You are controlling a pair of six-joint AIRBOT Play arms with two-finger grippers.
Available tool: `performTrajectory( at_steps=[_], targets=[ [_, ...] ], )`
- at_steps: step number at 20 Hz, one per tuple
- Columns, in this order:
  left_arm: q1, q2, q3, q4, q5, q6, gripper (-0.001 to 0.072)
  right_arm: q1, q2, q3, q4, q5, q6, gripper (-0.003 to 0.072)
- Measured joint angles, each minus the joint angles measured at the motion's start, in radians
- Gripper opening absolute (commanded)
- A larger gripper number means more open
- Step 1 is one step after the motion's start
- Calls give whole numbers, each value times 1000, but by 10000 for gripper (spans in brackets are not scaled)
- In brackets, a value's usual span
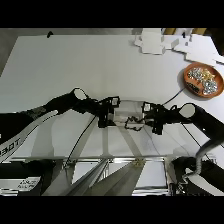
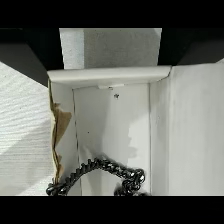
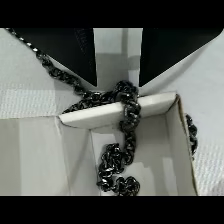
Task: Fold the box and place the chain.
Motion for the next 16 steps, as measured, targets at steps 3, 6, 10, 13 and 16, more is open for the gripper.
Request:
performTrajectory(
  at_steps=[3,6,10,13,16],
  targets=[
    [0,0,0,0,0,0,336,0,-17,0,36,-15,-4,250],
    [0,0,0,0,0,0,336,0,-24,0,60,-22,-5,231],
    [0,0,0,0,0,0,336,0,-28,-16,76,-32,-6,159],
    [0,0,0,0,0,0,336,0,-27,-31,80,-44,-6,21],
    [0,0,0,0,0,0,336,0,3,-37,39,-43,26,21]
  ],
)
